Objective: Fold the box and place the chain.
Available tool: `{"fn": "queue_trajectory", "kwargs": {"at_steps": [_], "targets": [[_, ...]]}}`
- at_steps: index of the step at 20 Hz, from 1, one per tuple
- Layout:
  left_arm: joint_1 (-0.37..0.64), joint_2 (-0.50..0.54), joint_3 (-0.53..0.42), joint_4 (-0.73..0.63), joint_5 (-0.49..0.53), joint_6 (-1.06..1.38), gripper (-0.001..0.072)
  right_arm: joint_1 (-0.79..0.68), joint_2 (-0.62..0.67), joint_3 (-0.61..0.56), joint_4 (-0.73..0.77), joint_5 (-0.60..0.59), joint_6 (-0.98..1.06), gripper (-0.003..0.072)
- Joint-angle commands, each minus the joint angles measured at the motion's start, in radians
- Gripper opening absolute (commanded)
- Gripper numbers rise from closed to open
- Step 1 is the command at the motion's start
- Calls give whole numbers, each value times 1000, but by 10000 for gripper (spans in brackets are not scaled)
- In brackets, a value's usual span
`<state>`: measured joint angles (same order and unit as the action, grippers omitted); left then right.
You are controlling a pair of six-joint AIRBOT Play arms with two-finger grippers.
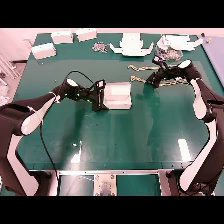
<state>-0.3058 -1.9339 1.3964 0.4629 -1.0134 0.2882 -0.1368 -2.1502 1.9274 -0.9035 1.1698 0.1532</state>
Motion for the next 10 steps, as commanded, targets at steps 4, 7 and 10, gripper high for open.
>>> {"fn": "queue_trajectory", "kwargs": {"at_steps": [4,7,10], "targets": [[1,0,0,0,0,0,469,23,3,49,-69,-42,123,10],[1,0,0,0,0,0,469,23,44,54,-65,-23,147,9],[1,0,0,0,0,0,469,23,77,54,-66,29,161,9]]}}
